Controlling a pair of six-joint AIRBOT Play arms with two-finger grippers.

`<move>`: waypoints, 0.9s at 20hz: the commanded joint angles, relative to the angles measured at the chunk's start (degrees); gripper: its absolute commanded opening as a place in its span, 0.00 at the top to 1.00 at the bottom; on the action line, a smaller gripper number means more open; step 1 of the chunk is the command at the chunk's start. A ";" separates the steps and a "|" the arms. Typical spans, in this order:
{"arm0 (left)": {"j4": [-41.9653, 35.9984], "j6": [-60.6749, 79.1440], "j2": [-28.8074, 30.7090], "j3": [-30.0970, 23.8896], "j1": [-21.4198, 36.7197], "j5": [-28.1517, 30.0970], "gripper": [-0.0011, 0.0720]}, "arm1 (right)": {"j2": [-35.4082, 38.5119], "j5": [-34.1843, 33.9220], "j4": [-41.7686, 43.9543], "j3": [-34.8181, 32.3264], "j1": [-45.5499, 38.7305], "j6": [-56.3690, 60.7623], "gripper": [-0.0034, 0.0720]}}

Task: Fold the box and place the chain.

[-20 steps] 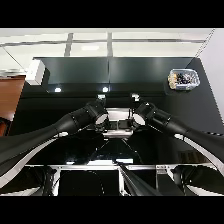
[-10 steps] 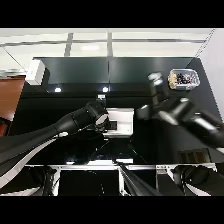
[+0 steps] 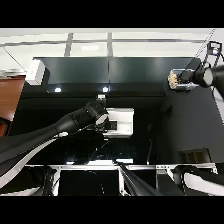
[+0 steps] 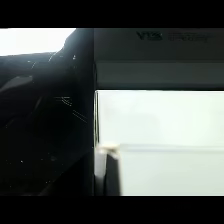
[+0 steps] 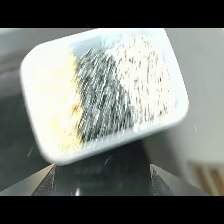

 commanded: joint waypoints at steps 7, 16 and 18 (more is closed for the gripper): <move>-0.02 0.02 0.00 0.04 0.00 -0.13 0.95 | -31.04 18.71 13.53 33.48 -5.90 -7.85 0.26; -0.02 0.02 0.00 0.04 0.00 -0.20 0.95 | -31.98 19.71 13.38 33.53 -5.90 -8.41 0.93; -0.04 0.02 0.00 0.04 0.00 -0.22 0.95 | -29.55 19.69 13.46 33.51 -5.90 -9.94 0.94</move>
